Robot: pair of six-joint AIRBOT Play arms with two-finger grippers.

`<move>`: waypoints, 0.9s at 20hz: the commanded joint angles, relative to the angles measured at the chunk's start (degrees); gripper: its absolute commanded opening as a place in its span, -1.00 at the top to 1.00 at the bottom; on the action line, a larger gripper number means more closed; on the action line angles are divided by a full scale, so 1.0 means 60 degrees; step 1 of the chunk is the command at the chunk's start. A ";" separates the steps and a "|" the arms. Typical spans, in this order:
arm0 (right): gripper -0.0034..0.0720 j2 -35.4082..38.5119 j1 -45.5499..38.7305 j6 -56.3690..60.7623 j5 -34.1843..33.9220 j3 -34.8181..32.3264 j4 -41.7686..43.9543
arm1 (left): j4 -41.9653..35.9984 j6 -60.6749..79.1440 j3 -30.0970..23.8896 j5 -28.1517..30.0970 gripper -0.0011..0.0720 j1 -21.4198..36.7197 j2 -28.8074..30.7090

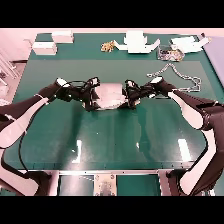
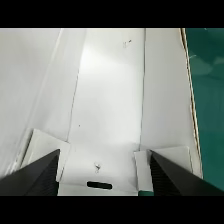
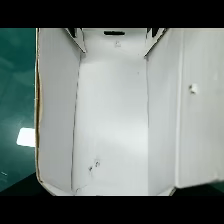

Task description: Fold the box and place the chain.

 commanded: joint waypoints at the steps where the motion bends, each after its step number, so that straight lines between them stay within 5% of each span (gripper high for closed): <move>1: -0.59 -0.0004 0.0011 0.0004 0.0007 0.0000 0.0011 | -0.0036 0.0055 -0.0004 0.0138 -0.97 -0.0011 -0.0047; 5: -0.59 -0.0004 0.0011 0.0004 0.0007 0.0000 0.0011 | -0.0036 0.0182 0.0000 0.0386 -0.96 -0.0011 -0.0047; 9: -0.59 -0.0004 0.0011 0.0004 0.0007 0.0000 0.0007 | -0.0058 0.0761 0.0007 0.0503 -0.07 0.0109 -0.0025; 12: -0.59 -0.0004 0.0011 0.0004 0.0007 0.0000 0.0011 | -0.0106 0.0838 0.0007 0.0390 0.01 0.0306 0.0033; 13: -0.59 -0.0004 0.0011 0.0004 0.0007 0.0000 0.0011 | -0.0120 0.0914 0.0007 0.0273 0.60 0.0390 0.0080; 16: -0.59 -0.0004 0.0011 0.0004 0.0007 0.0000 0.0007 | -0.0117 0.1184 0.0007 -0.0015 0.66 0.0656 0.0229; 17: -0.59 -0.0004 0.0011 0.0004 0.0007 0.0000 0.0011 | -0.0182 0.1275 0.0007 -0.0091 0.91 0.0725 0.0273; 18: -0.59 -0.0004 0.0011 0.0004 0.0007 0.0000 0.0007 | -0.0182 0.1417 0.0007 -0.0197 0.92 0.0801 0.0321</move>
